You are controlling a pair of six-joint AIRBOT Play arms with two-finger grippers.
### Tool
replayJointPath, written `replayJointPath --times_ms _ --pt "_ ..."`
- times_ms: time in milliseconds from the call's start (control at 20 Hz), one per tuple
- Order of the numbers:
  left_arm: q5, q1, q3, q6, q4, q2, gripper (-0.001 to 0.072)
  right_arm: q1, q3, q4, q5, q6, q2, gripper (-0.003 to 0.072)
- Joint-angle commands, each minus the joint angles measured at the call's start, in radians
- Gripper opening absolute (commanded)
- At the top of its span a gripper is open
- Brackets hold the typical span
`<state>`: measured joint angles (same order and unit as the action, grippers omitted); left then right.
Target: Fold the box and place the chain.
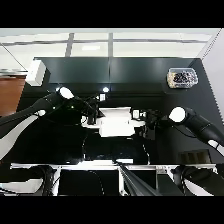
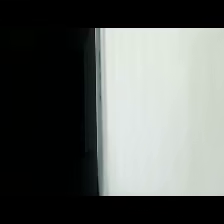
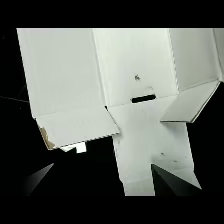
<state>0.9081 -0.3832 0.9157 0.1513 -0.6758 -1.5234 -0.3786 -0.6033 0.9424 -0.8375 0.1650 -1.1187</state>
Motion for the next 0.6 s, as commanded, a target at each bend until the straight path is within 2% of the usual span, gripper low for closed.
replayJointPath --times_ms 0,100,250,550 --pt "0.018 -0.001 0.000 0.001 -0.001 -0.002 0.0024 -0.026 0.010 -0.062 0.039 -0.036 -0.034 0.0686" --pt "0.018 -0.001 0.000 0.002 0.000 -0.002 0.0024 -0.075 0.010 -0.132 0.092 -0.050 -0.056 0.0686" --pt "0.025 -0.001 0.000 0.001 -0.001 -0.002 0.0025 -0.141 0.008 -0.158 0.177 -0.049 -0.066 0.0686" --pt "0.042 -0.001 0.000 0.001 0.000 -0.002 0.0024 -0.077 -0.040 -0.161 0.189 -0.050 0.006 0.0686"
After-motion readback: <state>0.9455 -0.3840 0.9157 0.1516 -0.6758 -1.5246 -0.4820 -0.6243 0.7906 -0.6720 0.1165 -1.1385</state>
